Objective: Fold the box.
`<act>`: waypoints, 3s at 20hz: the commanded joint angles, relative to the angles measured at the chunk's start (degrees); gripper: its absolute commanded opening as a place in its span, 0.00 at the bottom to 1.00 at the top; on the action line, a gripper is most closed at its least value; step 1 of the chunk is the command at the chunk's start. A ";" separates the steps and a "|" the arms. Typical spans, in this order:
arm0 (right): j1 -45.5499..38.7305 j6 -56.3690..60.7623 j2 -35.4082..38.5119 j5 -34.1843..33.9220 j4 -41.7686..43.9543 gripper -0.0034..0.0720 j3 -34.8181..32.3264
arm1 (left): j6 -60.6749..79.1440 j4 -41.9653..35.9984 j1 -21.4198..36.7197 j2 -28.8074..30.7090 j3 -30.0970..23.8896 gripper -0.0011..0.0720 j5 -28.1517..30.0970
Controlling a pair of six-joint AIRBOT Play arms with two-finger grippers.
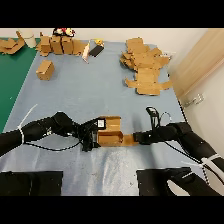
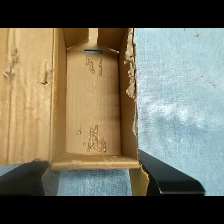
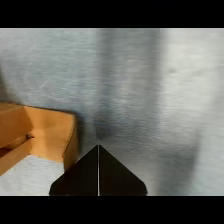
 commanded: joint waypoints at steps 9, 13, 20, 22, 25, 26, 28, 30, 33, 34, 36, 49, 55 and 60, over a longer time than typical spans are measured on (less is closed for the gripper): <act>6.21 -1.18 2.56 1.66 6.58 0.05 3.69 | 0.02 0.02 0.02 -0.02 0.02 0.67 0.00; 6.21 -1.07 4.11 0.44 7.08 0.13 4.63 | 0.02 0.02 0.02 -0.02 0.02 0.67 0.00; 9.11 -1.11 4.09 1.27 11.02 0.55 4.63 | 0.00 0.02 0.02 -0.02 0.02 0.67 0.02; 9.42 -1.09 4.07 1.29 11.26 0.55 4.63 | 0.00 0.02 0.02 -0.02 0.02 0.67 0.00; 9.57 -1.07 3.85 1.40 10.29 0.55 4.61 | 0.00 0.02 0.02 -0.02 0.02 0.67 0.02; 10.12 -0.79 3.37 1.90 9.18 0.55 4.63 | 0.00 0.02 0.02 -0.02 0.02 0.67 0.02; 11.74 4.57 1.77 2.32 4.92 0.55 5.22 | 0.00 0.02 0.02 -0.02 0.02 0.67 0.00; 14.43 11.08 -0.24 2.14 0.15 0.54 7.54 | 0.02 0.02 0.02 -0.02 0.02 0.67 0.02; 19.21 20.20 -4.48 -0.37 -6.36 0.52 12.59 | 0.02 0.02 0.02 -0.02 0.02 0.67 0.00; 20.68 23.37 -6.43 -2.25 -8.96 0.48 14.25 | 0.00 0.02 0.02 -0.02 0.02 0.67 0.02; 23.12 28.06 -10.73 -7.15 -12.61 0.48 17.79 | 0.02 0.02 0.02 -0.02 0.02 0.67 0.02; 32.33 41.92 -21.51 -18.67 -18.82 0.49 26.45 | 0.02 0.02 0.02 -0.02 0.02 0.67 0.02; 32.37 43.76 -24.39 -18.14 -20.52 0.49 26.56 | 0.02 0.02 0.02 -0.02 0.02 0.67 0.02; 32.37 44.02 -25.55 -18.58 -23.30 0.27 27.36 | 0.02 0.02 0.02 -0.02 0.02 0.67 0.02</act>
